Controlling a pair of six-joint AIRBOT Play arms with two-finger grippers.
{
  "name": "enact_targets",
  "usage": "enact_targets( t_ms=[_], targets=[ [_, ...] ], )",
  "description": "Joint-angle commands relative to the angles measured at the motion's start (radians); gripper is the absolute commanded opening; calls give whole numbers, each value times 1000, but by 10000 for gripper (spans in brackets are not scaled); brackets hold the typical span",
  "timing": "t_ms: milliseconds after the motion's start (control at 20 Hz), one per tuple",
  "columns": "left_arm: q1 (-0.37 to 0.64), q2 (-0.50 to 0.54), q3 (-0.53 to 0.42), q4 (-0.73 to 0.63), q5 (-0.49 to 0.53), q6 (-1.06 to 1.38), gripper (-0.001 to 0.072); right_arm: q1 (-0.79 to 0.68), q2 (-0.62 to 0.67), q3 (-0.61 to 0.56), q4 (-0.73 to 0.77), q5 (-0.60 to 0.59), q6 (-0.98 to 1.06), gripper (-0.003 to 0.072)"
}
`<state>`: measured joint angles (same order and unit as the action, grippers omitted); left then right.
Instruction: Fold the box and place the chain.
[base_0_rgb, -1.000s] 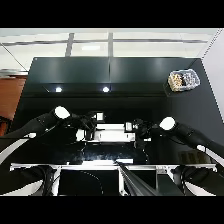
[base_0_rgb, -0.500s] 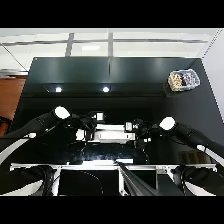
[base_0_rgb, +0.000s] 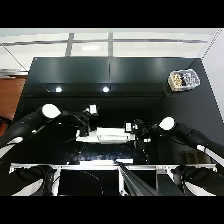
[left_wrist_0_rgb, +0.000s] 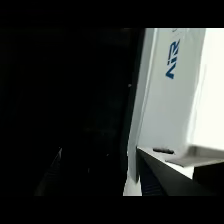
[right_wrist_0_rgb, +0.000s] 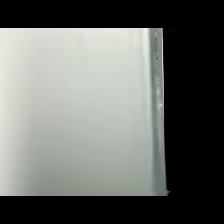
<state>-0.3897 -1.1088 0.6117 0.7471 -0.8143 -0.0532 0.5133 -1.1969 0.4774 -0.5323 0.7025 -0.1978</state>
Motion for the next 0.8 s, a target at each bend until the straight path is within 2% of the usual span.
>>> enact_targets(
  t_ms=[0,100,200,250,350,450,600,700,750],
  targets=[
    [95,155,1,82,-145,-277,482,0,0,0,0,0,0,262],
    [126,202,1,82,-287,-387,37,0,0,0,0,0,-1,262],
    [103,203,-23,61,-422,-486,32,0,0,0,0,0,0,262],
    [72,200,-48,39,-452,-512,32,0,0,0,0,0,0,262],
    [-1,200,-101,-65,-406,-509,32,0,0,0,0,0,0,262],
    [-62,200,-143,-220,-238,-455,33,0,0,0,0,0,-1,262],
    [-110,199,-169,-431,102,-315,34,0,0,0,0,0,-1,262],
    [-122,182,-169,-451,301,-304,34,0,0,0,0,0,0,262],
    [-122,164,-169,-444,362,-301,34,0,0,0,0,0,0,262]
  ],
)
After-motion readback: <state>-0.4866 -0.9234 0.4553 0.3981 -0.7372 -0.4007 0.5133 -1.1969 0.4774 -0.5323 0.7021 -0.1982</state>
